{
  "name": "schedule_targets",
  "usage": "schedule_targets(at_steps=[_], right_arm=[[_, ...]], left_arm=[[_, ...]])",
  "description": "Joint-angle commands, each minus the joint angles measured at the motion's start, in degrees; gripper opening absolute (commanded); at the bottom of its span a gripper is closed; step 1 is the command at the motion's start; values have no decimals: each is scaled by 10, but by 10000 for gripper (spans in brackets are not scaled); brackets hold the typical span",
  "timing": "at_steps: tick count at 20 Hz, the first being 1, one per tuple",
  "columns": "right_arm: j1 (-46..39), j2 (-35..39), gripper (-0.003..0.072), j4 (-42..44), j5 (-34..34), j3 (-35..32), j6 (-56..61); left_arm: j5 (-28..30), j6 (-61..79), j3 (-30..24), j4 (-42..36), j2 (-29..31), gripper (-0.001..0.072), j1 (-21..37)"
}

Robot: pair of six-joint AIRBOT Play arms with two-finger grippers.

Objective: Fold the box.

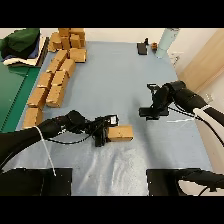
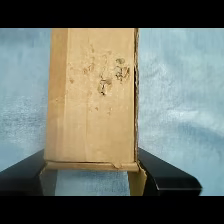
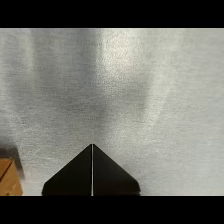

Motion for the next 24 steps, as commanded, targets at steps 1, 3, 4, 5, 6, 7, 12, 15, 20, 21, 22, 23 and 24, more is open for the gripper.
schedule_targets(at_steps=[1,3,4,5,6,7,12,15,20,21,22,23,24], right_arm=[[-1,-3,5,7,-2,1,1],[-1,-3,5,6,-2,1,1],[-1,-3,5,7,-2,1,1],[-1,-3,5,7,-2,1,1],[-1,-3,5,7,-2,1,1],[-1,-3,5,6,-2,1,1],[-1,-3,5,7,-2,1,1],[-1,-3,5,6,-2,1,1],[-1,-3,5,6,-2,1,1],[-1,-3,5,6,-2,1,1],[-1,-3,5,7,-2,1,1],[-1,-3,5,7,-2,1,1],[-1,-3,5,6,-2,1,1]], left_arm=[[12,-103,4,24,57,531,24],[11,-189,4,102,108,532,63],[7,-255,3,162,131,531,88],[-6,-339,3,243,153,531,119],[-28,-419,3,320,172,531,152],[-60,-501,3,393,191,532,189],[-235,-620,-6,463,262,531,344],[-273,-659,-38,463,315,531,379],[-268,-701,-110,468,374,531,395],[-266,-703,-120,467,374,531,398],[-248,-715,-129,467,374,531,400],[-222,-731,-135,467,374,531,400],[-193,-746,-138,467,374,531,400]])
